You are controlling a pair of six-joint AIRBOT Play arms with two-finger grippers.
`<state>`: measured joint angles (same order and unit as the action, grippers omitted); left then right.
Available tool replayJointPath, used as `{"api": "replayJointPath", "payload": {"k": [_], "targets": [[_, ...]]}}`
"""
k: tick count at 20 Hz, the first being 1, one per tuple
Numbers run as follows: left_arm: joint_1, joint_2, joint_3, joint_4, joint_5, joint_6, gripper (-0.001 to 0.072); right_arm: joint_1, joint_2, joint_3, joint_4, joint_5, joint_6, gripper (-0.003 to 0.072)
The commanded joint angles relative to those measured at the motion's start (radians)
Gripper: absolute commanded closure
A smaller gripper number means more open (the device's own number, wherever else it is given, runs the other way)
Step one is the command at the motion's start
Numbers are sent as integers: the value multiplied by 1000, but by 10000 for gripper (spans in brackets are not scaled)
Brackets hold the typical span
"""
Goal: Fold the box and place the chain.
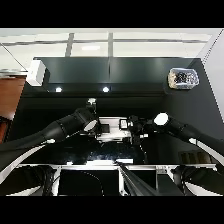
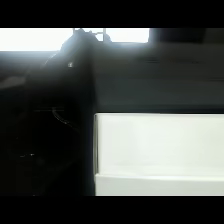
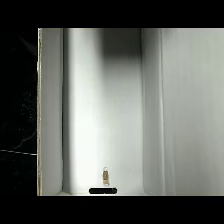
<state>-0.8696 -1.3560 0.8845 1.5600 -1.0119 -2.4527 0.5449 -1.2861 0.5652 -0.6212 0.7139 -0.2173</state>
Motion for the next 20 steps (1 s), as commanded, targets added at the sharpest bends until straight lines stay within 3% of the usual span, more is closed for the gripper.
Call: {"api": "replayJointPath", "payload": {"k": [1, 4, 5, 6, 7, 11, 18, 19, 20], "targets": [[-8, -5, 1, 6, 10, 13, 683, 0, 2, 0, 0, -2, 48, 300], [-8, -2, 8, 10, -4, 27, 683, -1, 64, 0, -86, 5, 190, 298], [-8, -2, 12, 10, -10, 44, 683, -3, 103, 0, -148, 13, 267, 112], [-8, -2, 16, 11, -17, 49, 683, -3, 138, 0, -200, 19, 326, -22], [-8, -2, 17, 11, -18, 54, 683, -3, 171, 0, -258, 32, 381, -31], [-8, -2, 17, 11, -18, 65, 683, -3, 212, 0, -383, 121, 449, -29], [-8, -5, 17, 10, -17, 64, 682, 0, 207, 0, -272, 110, 328, -20], [-8, -5, 17, 10, -16, 64, 682, 1, 207, 0, -234, 109, 317, 35], [-8, -5, 17, 10, -16, 64, 681, 5, 207, 0, -220, 109, 311, 167]]}}
